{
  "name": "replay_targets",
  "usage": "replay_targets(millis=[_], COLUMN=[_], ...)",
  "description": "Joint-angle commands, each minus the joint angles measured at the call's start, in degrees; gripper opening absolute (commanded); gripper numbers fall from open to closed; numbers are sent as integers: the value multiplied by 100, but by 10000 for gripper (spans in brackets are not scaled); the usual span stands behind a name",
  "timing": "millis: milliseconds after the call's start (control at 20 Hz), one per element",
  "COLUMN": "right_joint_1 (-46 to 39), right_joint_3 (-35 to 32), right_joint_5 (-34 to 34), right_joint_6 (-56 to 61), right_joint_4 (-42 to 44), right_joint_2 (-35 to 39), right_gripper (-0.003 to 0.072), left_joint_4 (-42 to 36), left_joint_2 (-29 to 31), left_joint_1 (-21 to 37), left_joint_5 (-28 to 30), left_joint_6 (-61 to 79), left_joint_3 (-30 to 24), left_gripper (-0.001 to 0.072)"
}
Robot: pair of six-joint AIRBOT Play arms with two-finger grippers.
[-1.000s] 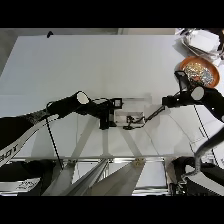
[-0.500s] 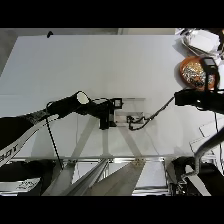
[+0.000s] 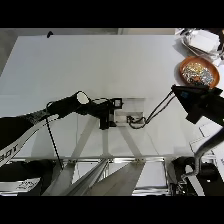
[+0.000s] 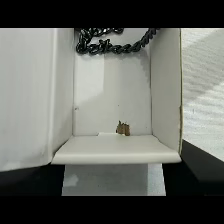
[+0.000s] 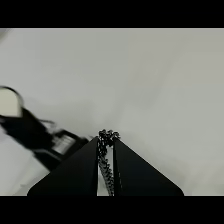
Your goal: Fold the box and place the chain.
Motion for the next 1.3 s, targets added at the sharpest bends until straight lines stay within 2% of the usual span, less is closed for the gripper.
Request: replay_targets(millis=[0,250,500,750,900,1050,1250], right_joint_1=[0,0,0,15,424,968,1259], right_joint_3=[297,728,769,769,776,1056,1290], right_joint_5=[-79,-433,-420,-507,-1038,-1696,-1631], right_joint_6=[-592,-1169,-1631,-2382,-3023,-3392,-3366], right_joint_4=[1154,1716,2592,3071,3438,3484,3025], right_joint_2=[90,-109,-485,-907,-1104,-1375,-1742], right_gripper=[20,19,20,20,19,19,20], left_joint_4=[0,2,2,2,2,2,2], left_joint_2=[4,4,4,4,4,4,4], left_joint_1=[7,7,7,7,7,7,7], left_joint_5=[0,0,2,0,2,0,0], left_joint_6=[0,0,0,0,0,0,0], left_joint_3=[2,2,2,2,2,2,2], left_gripper=[325,325,325,325,325,325,325])
